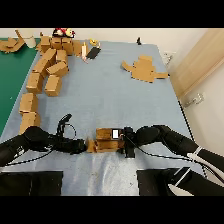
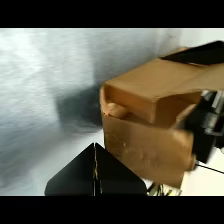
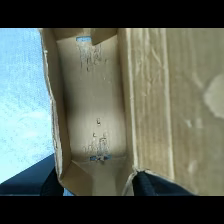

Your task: Fold the box.

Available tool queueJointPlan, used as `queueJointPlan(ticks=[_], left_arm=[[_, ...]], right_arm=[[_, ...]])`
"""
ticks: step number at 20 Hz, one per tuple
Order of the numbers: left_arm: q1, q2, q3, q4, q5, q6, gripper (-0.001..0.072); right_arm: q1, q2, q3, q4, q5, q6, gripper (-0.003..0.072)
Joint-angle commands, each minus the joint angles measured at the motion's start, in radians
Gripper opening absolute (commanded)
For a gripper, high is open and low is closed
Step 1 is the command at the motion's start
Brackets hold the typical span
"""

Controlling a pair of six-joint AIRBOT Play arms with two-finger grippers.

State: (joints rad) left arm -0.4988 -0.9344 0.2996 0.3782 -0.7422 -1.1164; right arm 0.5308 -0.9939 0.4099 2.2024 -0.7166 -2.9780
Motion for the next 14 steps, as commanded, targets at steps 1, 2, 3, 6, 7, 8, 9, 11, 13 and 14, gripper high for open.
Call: queueJointPlan(ticks=[1,2,3,6,7,8,9,11,13,14], left_arm=[[0.002,-0.001,0.006,-0.112,-0.013,0.106,0.0012],[0.002,-0.001,0.006,-0.113,-0.005,0.106,0.0012],[0.002,-0.001,0.006,-0.113,-0.007,0.104,0.0015],[0.002,-0.001,0.006,-0.113,-0.007,0.095,0.0523],[0.002,-0.001,0.006,-0.113,-0.007,0.095,0.0523],[0.002,-0.001,0.006,-0.113,-0.004,0.096,0.0523],[0.002,-0.001,0.006,-0.113,0.006,0.097,0.0523],[0.002,-0.001,0.005,-0.116,0.018,0.097,0.0523],[0.001,-0.001,0.006,-0.141,0.038,0.106,0.0523],[0.002,-0.001,0.008,-0.156,0.036,0.114,0.0523]], right_arm=[[0.000,0.000,0.000,0.000,0.000,0.000,0.0473],[0.000,0.000,0.000,0.000,0.000,0.000,0.0473],[0.000,0.000,0.000,0.000,0.000,0.000,0.0473],[0.000,0.000,0.000,0.000,0.000,0.000,0.0473],[0.000,0.000,0.000,0.000,0.000,0.000,0.0473],[0.000,0.000,0.000,0.000,0.000,0.000,0.0473],[0.000,0.000,0.000,0.000,0.000,0.000,0.0473],[0.000,0.000,0.000,0.000,0.000,0.000,0.0473],[0.000,0.000,0.000,0.000,0.000,0.000,0.0473],[0.000,0.000,0.000,0.000,0.000,0.000,0.0473]])
